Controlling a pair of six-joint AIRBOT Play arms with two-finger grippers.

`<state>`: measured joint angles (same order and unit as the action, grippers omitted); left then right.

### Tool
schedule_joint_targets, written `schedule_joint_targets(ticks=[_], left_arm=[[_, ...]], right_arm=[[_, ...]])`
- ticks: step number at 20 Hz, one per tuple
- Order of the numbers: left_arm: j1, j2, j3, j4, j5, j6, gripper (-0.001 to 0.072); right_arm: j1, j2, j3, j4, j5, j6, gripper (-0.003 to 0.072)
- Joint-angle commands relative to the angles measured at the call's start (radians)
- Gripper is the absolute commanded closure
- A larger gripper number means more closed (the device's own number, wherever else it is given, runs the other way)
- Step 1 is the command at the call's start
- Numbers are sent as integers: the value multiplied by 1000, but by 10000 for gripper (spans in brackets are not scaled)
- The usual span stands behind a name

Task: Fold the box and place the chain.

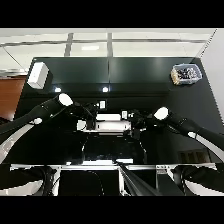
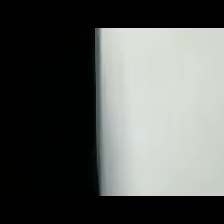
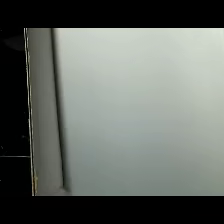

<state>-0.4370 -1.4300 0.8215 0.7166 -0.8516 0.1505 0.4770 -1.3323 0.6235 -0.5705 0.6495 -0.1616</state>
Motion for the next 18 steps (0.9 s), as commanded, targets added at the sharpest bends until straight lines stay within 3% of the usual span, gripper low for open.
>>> schedule_joint_targets(ticks=[1, 2, 5, 6, 7, 8, 9, 10, 15, 16, 17, 18], left_arm=[[2, 0, 0, 0, 1, -3, 682], [2, 1, 0, 1, 1, -10, 681], [2, 3, 0, 2, 2, -28, 674], [2, 13, 0, 12, 0, -28, 544], [2, 29, 0, 16, -2, -39, 345], [7, 54, 0, 27, 2, -84, 291], [17, 85, 0, 62, -4, -132, 287], [28, 120, 0, 113, -24, -183, 282], [127, 313, 1, 381, -309, -545, 303], [150, 333, 1, 374, -360, -611, 427], [171, 346, 0, 350, -422, -653, 647], [186, 350, -1, 309, -477, -654, 683]], right_arm=[[1, -1, 0, -5, -2, 1, 210], [1, -1, 0, -3, -7, 4, 256], [1, -1, 0, -5, -6, 4, 257], [1, -1, 0, -5, -6, 4, 258], [1, -1, 0, -6, -6, 4, 259], [1, -1, 0, -6, -6, 4, 361], [1, -1, 0, -5, -6, 4, 509], [1, -1, 0, -6, -6, 4, 523], [1, -1, 0, -4, -6, 4, 523], [1, -1, 0, -3, -6, 5, 523], [1, -1, 0, -3, -6, 5, 523], [1, -1, 0, -3, -6, 5, 523]])
